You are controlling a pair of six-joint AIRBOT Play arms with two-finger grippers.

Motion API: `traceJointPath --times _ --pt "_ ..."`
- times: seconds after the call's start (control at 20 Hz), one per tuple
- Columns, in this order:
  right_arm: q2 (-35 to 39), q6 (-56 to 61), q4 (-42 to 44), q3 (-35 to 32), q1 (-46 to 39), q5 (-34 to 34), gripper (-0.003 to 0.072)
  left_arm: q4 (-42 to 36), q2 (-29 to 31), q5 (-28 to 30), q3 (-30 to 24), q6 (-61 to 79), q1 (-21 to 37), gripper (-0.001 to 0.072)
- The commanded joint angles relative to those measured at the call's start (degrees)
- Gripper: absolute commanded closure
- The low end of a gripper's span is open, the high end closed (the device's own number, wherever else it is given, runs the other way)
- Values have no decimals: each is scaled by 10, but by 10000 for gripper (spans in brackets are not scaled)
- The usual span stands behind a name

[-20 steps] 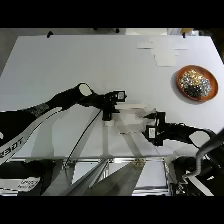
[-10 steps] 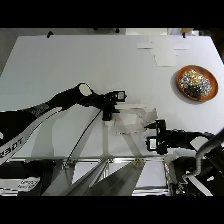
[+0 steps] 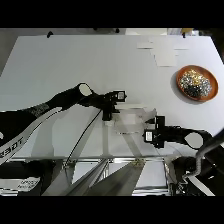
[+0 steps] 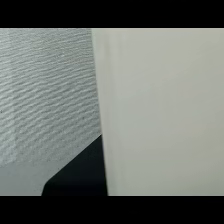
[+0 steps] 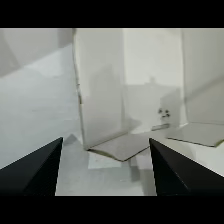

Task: Fold the box and place the chain.

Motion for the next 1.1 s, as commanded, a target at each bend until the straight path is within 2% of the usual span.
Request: traceJointPath --times 0.0,0.25,0.45,0.6,1.05 --pt "-35 0 2 33 0 -20 86 0 0 0 0 0 0 698" --pt "-106 -1 10 89 -48 15 86 0 0 0 0 0 0 698" --pt "-138 -1 12 132 -75 61 87 0 0 0 0 0 0 698" --pt "-153 -1 23 157 -93 70 87 0 0 0 0 0 0 698" --pt "-209 -74 71 174 -98 82 86 0 0 0 0 0 0 698"
